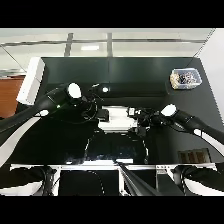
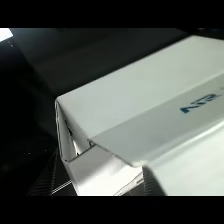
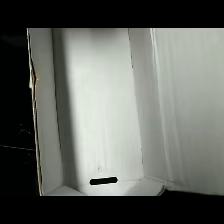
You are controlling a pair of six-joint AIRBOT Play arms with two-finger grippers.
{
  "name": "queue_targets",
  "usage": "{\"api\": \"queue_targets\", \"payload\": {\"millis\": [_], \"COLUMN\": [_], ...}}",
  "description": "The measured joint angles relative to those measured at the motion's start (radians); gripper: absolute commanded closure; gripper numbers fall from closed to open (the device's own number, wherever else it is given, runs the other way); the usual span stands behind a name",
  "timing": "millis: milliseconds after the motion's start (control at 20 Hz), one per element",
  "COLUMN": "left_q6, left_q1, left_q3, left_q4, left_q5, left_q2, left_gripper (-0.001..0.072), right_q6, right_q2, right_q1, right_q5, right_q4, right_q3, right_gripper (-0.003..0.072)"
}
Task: Fold the box and place the chain.
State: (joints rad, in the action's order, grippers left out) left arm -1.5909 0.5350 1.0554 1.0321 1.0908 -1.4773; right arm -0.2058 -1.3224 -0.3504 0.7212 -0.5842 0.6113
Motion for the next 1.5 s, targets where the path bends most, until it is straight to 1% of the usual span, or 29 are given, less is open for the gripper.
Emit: {"api": "queue_targets", "payload": {"millis": [250,400,600,750,800,900,1100,1150,1200,1450,1500], "left_q6": [-0.105,-0.16,-0.272,-0.357,-0.378,-0.409,-0.426,-0.43,-0.43,-0.432,-0.432], "left_q1": [0.054,0.076,0.122,0.155,0.162,0.172,0.18,0.18,0.181,0.183,0.184], "left_q3": [0.003,0.003,0.003,0.003,0.003,0.006,0.027,0.035,0.043,0.061,0.062], "left_q4": [0.124,0.18,0.316,0.379,0.386,0.387,0.352,0.342,0.332,0.304,0.301], "left_q5": [-0.035,-0.041,-0.037,-0.035,-0.035,-0.033,-0.029,-0.028,-0.028,-0.006,-0.006], "left_q2": [0.0,0.0,-0.002,-0.007,-0.009,-0.011,-0.013,-0.013,-0.013,-0.013,-0.013], "left_gripper": [0.0134,0.0134,0.0134,0.0135,0.0136,0.017,0.0171,0.0191,0.024,0.0245,0.0258], "right_q6": [0.0,0.0,0.0,0.0,0.0,0.0,0.0,0.0,0.0,0.0,0.0], "right_q2": [0.0,0.0,0.0,0.0,0.0,0.0,0.0,0.0,0.0,0.0,0.0], "right_q1": [0.0,0.0,-0.001,-0.001,-0.001,-0.001,-0.001,-0.001,-0.001,-0.001,-0.001], "right_q5": [0.0,0.0,0.002,0.002,0.003,0.003,0.002,0.001,0.0,0.0,0.0], "right_q4": [0.0,0.0,0.001,0.001,0.001,0.0,0.0,0.0,0.0,0.0,0.0], "right_q3": [0.0,0.0,0.0,0.0,0.0,0.0,0.0,0.0,0.0,0.0,0.0], "right_gripper": [0.0191,0.0191,0.0191,0.0192,0.0191,0.0191,0.0191,0.0191,0.0191,0.0191,0.0191]}}
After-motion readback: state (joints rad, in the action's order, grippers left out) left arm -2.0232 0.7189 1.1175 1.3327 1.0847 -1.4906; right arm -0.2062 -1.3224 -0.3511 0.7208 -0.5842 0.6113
